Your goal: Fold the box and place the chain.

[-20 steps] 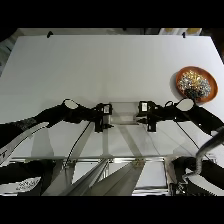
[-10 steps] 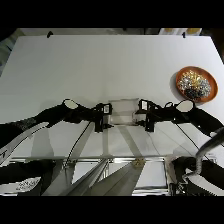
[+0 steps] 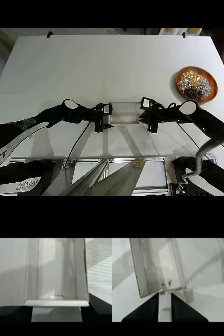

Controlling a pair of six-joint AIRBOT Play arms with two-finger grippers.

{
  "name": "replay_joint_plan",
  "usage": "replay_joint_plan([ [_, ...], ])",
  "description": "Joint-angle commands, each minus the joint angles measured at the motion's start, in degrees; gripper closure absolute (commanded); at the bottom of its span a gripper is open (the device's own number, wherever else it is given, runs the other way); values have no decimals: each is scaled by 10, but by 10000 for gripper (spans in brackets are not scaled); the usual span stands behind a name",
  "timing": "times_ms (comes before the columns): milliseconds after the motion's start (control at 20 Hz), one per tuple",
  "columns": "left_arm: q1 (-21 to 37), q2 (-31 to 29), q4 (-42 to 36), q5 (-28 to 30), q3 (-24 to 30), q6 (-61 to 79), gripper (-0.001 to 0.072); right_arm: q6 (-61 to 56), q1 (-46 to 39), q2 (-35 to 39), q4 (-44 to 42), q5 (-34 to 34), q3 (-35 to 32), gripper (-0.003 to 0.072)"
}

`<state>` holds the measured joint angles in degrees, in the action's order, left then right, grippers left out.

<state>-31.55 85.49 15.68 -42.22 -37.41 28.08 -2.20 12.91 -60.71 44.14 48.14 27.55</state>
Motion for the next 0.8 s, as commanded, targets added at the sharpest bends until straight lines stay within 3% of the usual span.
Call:
replay_joint_plan([
  [0,0,0,0,0,0,0,320,-132,-30,34,49,26,0,669],
  [350,0,0,0,0,0,0,320,-362,-140,98,48,41,14,670],
  [600,0,0,0,0,0,0,320,-545,-202,61,134,43,14,670],
  [750,0,0,0,0,0,0,320,-566,-197,2,117,74,14,670],
])
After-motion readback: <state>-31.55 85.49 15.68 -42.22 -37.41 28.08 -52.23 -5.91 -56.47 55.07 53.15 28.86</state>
